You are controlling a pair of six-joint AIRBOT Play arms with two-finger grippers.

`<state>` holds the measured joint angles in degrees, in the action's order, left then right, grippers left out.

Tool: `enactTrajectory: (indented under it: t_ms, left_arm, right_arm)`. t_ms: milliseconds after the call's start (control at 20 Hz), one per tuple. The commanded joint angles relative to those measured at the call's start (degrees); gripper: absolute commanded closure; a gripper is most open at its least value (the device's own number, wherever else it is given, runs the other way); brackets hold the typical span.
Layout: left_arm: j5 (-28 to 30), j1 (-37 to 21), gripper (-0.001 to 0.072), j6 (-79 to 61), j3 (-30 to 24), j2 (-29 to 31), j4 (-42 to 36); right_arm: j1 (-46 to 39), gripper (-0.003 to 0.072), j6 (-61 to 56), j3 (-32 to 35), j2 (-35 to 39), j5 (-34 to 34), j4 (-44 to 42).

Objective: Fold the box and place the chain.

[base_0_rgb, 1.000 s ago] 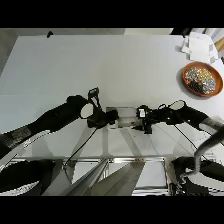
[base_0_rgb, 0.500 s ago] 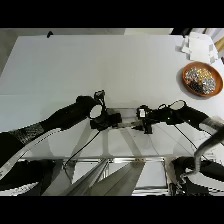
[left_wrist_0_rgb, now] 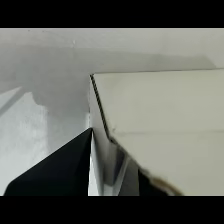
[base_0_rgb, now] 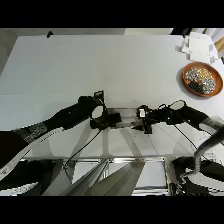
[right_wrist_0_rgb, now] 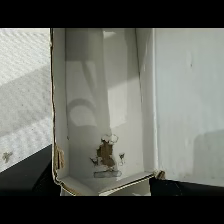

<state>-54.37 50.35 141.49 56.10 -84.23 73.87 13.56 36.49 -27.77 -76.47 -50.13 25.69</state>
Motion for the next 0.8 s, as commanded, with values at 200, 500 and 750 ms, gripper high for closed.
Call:
enactTrajectory:
  t_ms: [200, 500, 750]
  left_arm:
    - [-0.3, 0.2, 0.0439, 0.4, 0.2, -1.1, 0.6]
    - [-0.3, 0.2, 0.0442, 0.7, 0.2, -1.1, 0.3]
    - [-0.3, 0.2, 0.0582, 1.3, 1.9, -1.1, 0.8]
  right_arm:
    - [0.0, 0.0182, 0.0, -0.1, 0.0, 0.0, 0.0]
    - [0.0, 0.0182, 0.0, -0.1, 0.0, 0.0, 0.0]
    - [0.0, 0.0182, 0.0, -0.1, 0.0, 0.0, 0.0]
